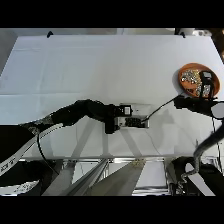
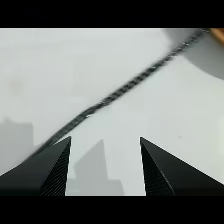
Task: Fold the box and place the chain.
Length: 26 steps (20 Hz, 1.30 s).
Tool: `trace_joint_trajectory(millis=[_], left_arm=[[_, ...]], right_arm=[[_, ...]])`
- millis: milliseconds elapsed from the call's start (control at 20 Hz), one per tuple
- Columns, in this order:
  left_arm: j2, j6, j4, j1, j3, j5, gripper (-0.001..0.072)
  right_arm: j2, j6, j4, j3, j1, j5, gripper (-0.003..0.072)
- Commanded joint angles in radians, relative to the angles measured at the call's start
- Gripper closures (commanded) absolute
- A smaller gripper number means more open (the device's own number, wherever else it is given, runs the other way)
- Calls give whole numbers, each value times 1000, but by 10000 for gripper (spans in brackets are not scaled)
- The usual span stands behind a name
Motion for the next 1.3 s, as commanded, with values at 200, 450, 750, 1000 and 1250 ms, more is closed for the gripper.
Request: trace_joint_trajectory(millis=[200,450,750,1000,1250], left_arm=[[-1,0,0,0,0,0,637],[0,0,0,0,0,0,637],[0,0,0,0,0,0,637],[-1,0,0,0,0,0,637],[0,0,0,0,0,0,637]], right_arm=[[-230,228,-68,4,-60,-268,220],[-305,254,-68,4,-59,-425,227],[-389,254,-60,6,-59,-550,259],[-434,254,-33,6,-59,-638,391],[-434,254,-34,6,-59,-696,674]])
